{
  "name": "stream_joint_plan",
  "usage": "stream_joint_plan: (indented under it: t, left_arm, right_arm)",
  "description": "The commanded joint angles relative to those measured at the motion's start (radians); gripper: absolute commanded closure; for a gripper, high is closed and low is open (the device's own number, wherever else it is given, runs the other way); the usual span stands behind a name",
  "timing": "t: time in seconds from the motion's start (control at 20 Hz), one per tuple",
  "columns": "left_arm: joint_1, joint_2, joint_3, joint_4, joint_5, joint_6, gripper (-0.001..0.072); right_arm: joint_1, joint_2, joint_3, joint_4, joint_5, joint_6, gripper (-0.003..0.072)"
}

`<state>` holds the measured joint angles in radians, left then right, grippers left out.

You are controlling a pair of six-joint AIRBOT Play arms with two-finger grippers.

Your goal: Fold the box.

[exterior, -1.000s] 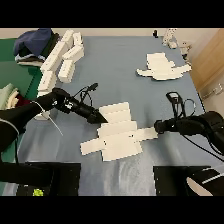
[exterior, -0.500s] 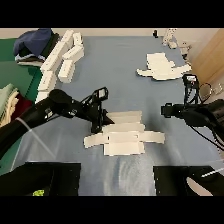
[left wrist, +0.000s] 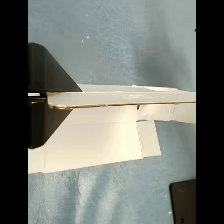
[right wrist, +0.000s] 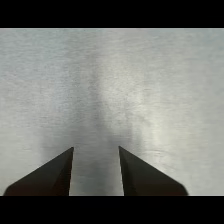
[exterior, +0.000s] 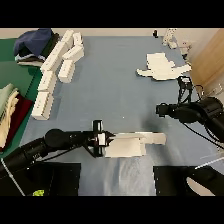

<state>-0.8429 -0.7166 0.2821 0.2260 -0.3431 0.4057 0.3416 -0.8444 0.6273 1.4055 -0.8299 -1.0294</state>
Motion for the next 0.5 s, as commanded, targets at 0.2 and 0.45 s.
stream_joint_plan:
  t: [0.2,0.45]
  left_arm:
    - [-0.053,-0.001,-0.010,-0.012,0.091,-0.161,0.0700]
    - [0.107,-0.006,0.062,0.019,-0.087,-0.169,0.0700]
  right_arm:
    - [0.003,-0.016,0.001,0.066,0.026,0.002,0.0287]
    - [0.003,-0.016,0.001,0.100,0.027,0.001,0.0287]
